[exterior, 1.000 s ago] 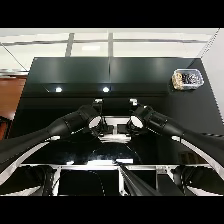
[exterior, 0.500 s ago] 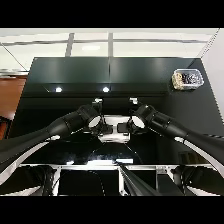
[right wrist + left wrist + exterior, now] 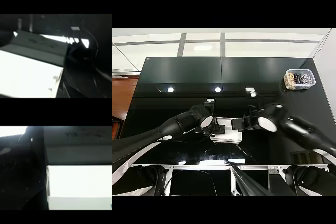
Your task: Fold the box and place the chain.
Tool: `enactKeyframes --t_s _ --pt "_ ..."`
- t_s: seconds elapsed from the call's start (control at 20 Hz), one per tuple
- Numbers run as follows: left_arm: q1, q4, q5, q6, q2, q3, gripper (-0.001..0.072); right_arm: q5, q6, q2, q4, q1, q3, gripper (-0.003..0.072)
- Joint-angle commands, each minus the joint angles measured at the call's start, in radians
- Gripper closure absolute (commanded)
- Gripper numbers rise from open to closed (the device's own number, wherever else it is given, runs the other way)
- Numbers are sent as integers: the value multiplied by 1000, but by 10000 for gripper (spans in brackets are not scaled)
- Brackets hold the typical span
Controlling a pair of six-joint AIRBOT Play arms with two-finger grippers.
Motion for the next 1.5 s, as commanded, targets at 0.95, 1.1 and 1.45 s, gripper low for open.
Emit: enactKeyframes --t_s 0.95,1.1,1.45 --pt "0 0 2 -1 1 0 684 -113 -294 152 -299 -822 -219 -34" --pt "0 1 2 -1 1 0 684 -182 -327 65 -171 -853 -130 -34" --pt "0 1 1 -1 1 0 684 -181 -370 -218 -86 -962 236 -34"
